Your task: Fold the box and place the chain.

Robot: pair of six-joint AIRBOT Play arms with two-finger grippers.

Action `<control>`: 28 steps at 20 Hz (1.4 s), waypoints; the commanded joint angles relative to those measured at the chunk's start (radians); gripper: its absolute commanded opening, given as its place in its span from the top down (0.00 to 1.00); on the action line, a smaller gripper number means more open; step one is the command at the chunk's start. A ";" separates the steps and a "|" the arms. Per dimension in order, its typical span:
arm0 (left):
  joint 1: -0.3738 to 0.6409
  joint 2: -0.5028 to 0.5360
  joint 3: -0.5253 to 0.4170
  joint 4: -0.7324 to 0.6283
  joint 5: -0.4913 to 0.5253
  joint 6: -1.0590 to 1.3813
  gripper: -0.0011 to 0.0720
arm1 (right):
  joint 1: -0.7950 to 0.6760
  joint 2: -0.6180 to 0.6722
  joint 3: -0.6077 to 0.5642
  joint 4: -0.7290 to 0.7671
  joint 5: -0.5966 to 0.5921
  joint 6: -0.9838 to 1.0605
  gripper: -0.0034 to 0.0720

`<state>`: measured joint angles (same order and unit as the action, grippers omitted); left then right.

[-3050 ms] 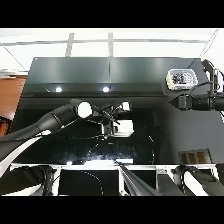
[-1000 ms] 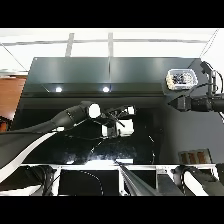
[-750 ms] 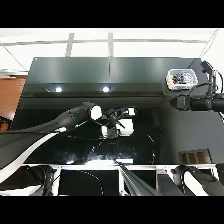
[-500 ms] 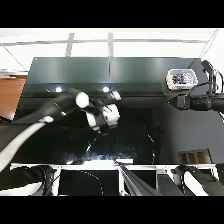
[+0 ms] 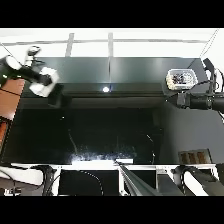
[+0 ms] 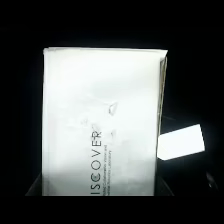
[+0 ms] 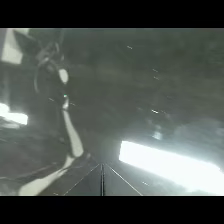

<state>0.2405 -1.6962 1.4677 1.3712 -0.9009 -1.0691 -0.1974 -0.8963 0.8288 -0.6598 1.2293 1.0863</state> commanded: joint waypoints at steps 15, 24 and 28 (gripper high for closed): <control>0.077 -0.245 0.601 0.202 -0.532 -0.432 0.01 | 0.001 0.000 0.000 0.086 0.070 0.031 0.94; -0.053 0.503 -0.065 -0.189 -0.419 -0.430 0.16 | -0.002 0.208 -0.012 -0.259 0.032 0.176 0.94; -0.246 0.982 -0.717 -0.203 -0.100 -0.370 0.94 | -0.002 0.421 -0.169 -0.372 -0.128 0.276 0.94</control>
<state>0.1078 -1.0245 1.1557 1.2057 -1.2476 -1.4719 -0.1986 -0.6060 0.7479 -0.9123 1.2194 1.2877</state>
